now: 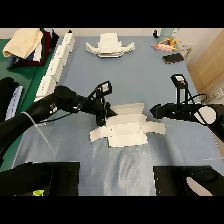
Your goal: Fold the box.
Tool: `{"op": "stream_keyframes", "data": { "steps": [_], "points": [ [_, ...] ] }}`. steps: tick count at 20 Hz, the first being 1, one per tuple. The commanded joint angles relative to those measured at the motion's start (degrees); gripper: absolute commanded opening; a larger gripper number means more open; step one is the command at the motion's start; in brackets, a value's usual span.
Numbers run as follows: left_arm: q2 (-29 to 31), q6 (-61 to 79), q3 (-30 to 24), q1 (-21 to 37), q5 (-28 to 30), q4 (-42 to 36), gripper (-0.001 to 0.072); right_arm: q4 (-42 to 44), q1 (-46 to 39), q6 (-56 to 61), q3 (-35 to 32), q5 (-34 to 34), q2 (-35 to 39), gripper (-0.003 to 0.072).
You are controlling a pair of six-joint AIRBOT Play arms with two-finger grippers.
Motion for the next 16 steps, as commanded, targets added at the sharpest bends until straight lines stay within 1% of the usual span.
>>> {"op": "stream_keyframes", "data": {
  "steps": [1, 5, 8, 10, 13, 16],
  "points": [
    [5.3, 5.5, -5.4, -3.4, 8.9, 0.0, 0.0013, -0.2, 0.0, 1.3, 1.3, 0.0, 0.0, 0.0382],
    [6.6, 9.9, -9.9, -8.1, 14.0, -1.9, 0.0013, -0.2, 0.0, 2.1, 1.3, 0.0, -0.1, 0.0382],
    [6.5, 13.7, -12.4, -10.6, 18.7, -6.4, 0.0013, -0.1, 0.0, 2.7, 1.3, 0.2, -0.1, 0.0382],
    [6.4, 14.9, -13.4, -10.7, 19.2, -9.2, 0.0014, 0.0, 0.0, 3.2, 1.3, 0.3, -0.1, 0.0382],
    [6.0, 14.5, -13.7, -10.7, 19.3, -9.0, 0.0017, 0.1, 0.0, 3.7, 1.3, 0.3, -0.1, 0.0382],
    [4.1, 10.8, -13.7, -10.7, 18.4, -9.0, 0.0017, 0.3, 0.0, 3.7, 1.3, 0.3, -0.1, 0.0382]
  ]
}}
